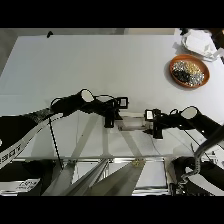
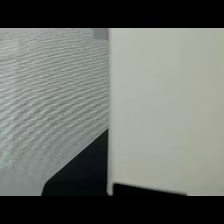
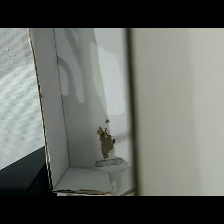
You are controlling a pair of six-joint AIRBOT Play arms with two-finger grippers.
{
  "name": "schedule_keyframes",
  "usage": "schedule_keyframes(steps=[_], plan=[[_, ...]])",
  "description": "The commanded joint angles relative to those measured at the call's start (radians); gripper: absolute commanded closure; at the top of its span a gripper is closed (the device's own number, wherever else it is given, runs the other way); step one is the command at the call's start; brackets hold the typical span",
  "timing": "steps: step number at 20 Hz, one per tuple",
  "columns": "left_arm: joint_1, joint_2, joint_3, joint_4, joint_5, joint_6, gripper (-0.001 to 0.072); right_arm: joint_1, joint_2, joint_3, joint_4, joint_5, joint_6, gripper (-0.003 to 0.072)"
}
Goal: Fold the box and place the chain.
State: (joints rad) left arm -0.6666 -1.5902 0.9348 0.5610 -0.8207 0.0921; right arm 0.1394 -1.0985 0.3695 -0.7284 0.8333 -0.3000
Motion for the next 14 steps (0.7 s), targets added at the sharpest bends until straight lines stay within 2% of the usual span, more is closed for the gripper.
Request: schedule_keyframes(steps=[1, 2, 14], plan=[[-0.001, 0.0, 0.0, 0.0, 0.0, 0.0, 0.0698, 0.0, -0.001, 0.0, 0.003, -0.019, 0.002, 0.0274], [-0.001, 0.0, 0.0, 0.0, 0.0, 0.0, 0.0698, 0.0, -0.001, 0.0, 0.003, -0.025, 0.002, 0.0291], [-0.001, 0.0, 0.0, 0.0, 0.0, 0.0, 0.0698, 0.0, -0.001, 0.0, 0.003, -0.03, 0.003, 0.0288]])
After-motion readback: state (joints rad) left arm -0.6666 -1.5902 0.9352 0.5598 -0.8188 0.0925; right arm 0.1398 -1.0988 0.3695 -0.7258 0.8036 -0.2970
